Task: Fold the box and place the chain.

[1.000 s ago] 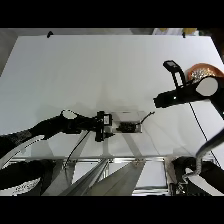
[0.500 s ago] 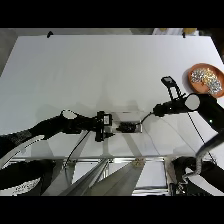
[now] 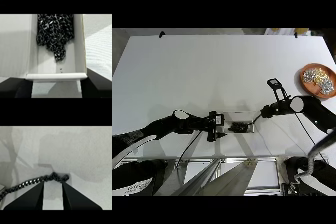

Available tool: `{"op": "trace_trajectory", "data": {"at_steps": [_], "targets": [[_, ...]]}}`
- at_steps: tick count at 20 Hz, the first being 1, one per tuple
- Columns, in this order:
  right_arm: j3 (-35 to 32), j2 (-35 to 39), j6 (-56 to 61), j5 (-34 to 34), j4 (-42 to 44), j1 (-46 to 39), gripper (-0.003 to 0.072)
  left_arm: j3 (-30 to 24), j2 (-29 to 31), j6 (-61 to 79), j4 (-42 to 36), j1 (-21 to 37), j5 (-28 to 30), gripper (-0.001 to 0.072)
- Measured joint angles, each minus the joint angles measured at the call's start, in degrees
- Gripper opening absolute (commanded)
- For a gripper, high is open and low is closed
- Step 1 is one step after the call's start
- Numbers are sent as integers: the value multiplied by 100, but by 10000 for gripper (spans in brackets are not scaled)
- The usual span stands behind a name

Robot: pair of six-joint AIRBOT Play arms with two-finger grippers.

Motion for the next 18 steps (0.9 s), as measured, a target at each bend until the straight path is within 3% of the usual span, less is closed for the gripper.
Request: {"op": "trace_trajectory", "data": {"at_steps": [10,13,14,18], "targets": [[0,-352,0,-55,4,72,215,0,0,-2,0,-2,2,272],[0,-490,7,-4,4,72,139,0,-2,0,0,0,2,272],[7,-514,4,22,7,74,55,0,-2,-2,0,0,2,272],[2,-562,24,116,-9,72,15,0,0,-2,0,0,2,272]]}}
